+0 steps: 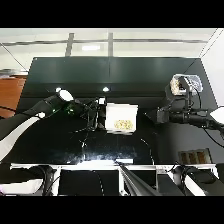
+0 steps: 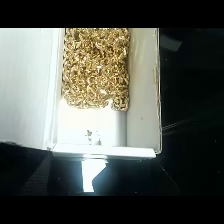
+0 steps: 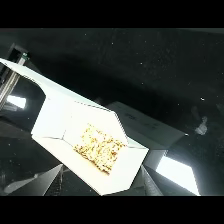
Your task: Fold the box and place the chain.
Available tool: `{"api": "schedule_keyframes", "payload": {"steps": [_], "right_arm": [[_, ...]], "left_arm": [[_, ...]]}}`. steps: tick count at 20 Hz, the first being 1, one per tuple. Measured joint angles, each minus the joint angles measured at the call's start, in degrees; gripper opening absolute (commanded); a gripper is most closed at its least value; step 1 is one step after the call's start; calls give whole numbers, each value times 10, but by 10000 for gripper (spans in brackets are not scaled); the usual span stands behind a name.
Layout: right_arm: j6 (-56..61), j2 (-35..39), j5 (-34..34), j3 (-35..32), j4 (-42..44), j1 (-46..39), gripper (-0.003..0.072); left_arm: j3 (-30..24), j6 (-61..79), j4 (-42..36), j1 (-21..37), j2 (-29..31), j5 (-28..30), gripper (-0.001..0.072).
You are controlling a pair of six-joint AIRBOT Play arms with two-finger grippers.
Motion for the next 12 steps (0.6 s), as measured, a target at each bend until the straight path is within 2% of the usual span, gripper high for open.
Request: {"api": "schedule_keyframes", "payload": {"steps": [2, 12], "right_arm": [[0, 0, -1, 0, 0, 0, 569], [10, 0, -6, 0, 0, 0, 569]], "left_arm": [[0, 0, -1, 0, -1, 3, 485], [0, -1, -1, 0, -3, 10, 458]]}}
